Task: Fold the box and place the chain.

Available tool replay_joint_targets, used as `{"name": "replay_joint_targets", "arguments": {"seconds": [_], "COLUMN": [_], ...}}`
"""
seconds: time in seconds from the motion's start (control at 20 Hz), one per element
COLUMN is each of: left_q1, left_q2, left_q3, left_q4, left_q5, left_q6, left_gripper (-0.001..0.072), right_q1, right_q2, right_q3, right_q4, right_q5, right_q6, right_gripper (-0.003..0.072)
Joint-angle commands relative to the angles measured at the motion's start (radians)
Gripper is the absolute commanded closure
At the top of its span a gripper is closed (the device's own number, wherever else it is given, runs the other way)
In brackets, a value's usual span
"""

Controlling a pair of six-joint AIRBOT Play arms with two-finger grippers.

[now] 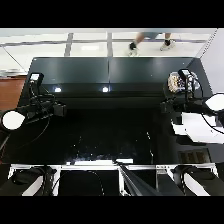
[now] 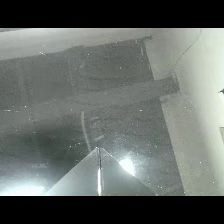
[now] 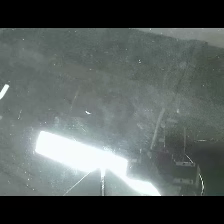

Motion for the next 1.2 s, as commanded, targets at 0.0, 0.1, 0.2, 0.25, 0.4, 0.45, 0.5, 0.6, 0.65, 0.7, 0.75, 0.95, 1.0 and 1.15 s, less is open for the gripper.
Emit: {"name": "replay_joint_targets", "arguments": {"seconds": [0.0,0.1,0.2,0.25,0.4,0.45,0.5,0.6,0.65,0.7,0.75,0.95,1.0,1.15], "left_q1": [0.0,0.0,0.0,0.0,0.0,0.0,0.0,0.0,0.0,0.0,0.0,0.0,0.0,0.0], "left_q2": [0.001,0.001,0.001,0.001,0.001,0.001,0.001,0.001,0.001,0.001,0.001,0.001,0.001,0.001], "left_q3": [-0.001,-0.001,-0.001,-0.001,-0.001,-0.001,-0.001,-0.001,-0.001,-0.001,-0.001,-0.001,-0.001,-0.001], "left_q4": [0.0,0.0,0.0,0.0,0.0,0.0,0.0,0.0,0.0,0.0,0.0,0.0,0.0,0.0], "left_q5": [0.0,0.0,0.0,0.0,0.0,0.0,0.0,0.0,0.0,0.0,0.0,0.0,0.0,0.0], "left_q6": [0.0,0.0,0.0,0.0,0.0,0.0,0.0,0.0,0.0,0.0,0.0,0.0,0.0,0.0], "left_gripper": [0.0685,0.0684,0.0684,0.0685,0.0685,0.0685,0.0685,0.0685,0.0685,0.0684,0.0684,0.0685,0.0685,0.0685], "right_q1": [0.001,0.001,0.001,0.001,0.001,0.005,0.008,0.007,0.007,0.004,-0.01,-0.173,-0.238,-0.469], "right_q2": [0.0,0.0,0.0,0.0,0.0,0.0,0.0,-0.001,-0.001,-0.005,-0.018,-0.078,-0.087,-0.113], "right_q3": [0.0,0.0,0.0,0.0,0.0,0.0,0.0,0.0,0.0,-0.002,-0.003,-0.003,-0.003,-0.001], "right_q4": [0.0,0.0,0.0,0.0,0.004,0.032,0.094,0.179,0.164,0.092,-0.02,-0.035,0.006,0.013], "right_q5": [0.0,0.0,0.0,0.0,-0.008,-0.063,-0.134,-0.324,-0.461,-0.62,-0.79,-1.124,-1.109,-0.891], "right_q6": [0.0,0.0,0.0,0.0,0.0,0.0,0.0,-0.015,-0.024,-0.051,-0.06,-0.06,-0.06,-0.137], "right_gripper": [0.067,0.067,0.067,0.067,0.067,0.0669,0.067,0.067,0.067,0.067,0.067,0.0668,0.0552,-0.003]}}
